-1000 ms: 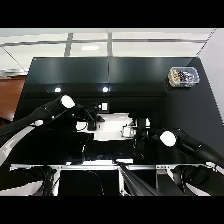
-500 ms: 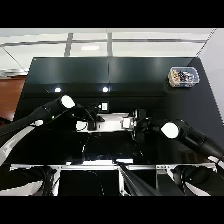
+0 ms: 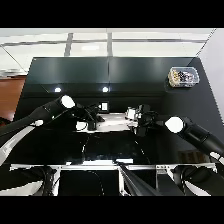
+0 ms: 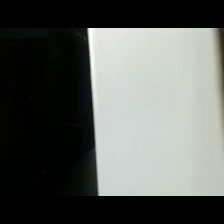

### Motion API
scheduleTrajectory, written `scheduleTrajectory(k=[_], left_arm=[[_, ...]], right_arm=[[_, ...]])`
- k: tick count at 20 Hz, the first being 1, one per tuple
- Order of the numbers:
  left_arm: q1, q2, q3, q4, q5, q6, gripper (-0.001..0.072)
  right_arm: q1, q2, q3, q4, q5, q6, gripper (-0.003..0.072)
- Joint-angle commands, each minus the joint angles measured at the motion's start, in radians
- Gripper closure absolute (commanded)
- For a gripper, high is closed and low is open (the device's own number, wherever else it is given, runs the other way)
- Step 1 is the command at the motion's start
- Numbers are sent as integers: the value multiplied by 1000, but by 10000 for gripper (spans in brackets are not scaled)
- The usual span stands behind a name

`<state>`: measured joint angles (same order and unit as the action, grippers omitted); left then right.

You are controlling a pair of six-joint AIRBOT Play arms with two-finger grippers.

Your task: Fold the box and place the chain.

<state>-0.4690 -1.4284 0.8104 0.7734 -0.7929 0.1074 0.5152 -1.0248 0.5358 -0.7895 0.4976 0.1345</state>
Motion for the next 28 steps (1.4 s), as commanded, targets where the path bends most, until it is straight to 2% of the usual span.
scheduleTrajectory(k=[1,6,10,16,28], left_arm=[[0,0,0,0,2,1,683],[0,0,0,0,3,0,683],[0,0,0,0,3,0,682],[0,0,0,0,3,0,683],[0,0,0,0,2,0,683]], right_arm=[[-17,-38,1,139,111,-174,-18],[-17,-117,1,251,116,-302,-18],[-18,-155,1,250,100,-327,-18],[-77,-195,42,274,181,-325,-18],[-77,-249,73,279,169,-241,-18]])
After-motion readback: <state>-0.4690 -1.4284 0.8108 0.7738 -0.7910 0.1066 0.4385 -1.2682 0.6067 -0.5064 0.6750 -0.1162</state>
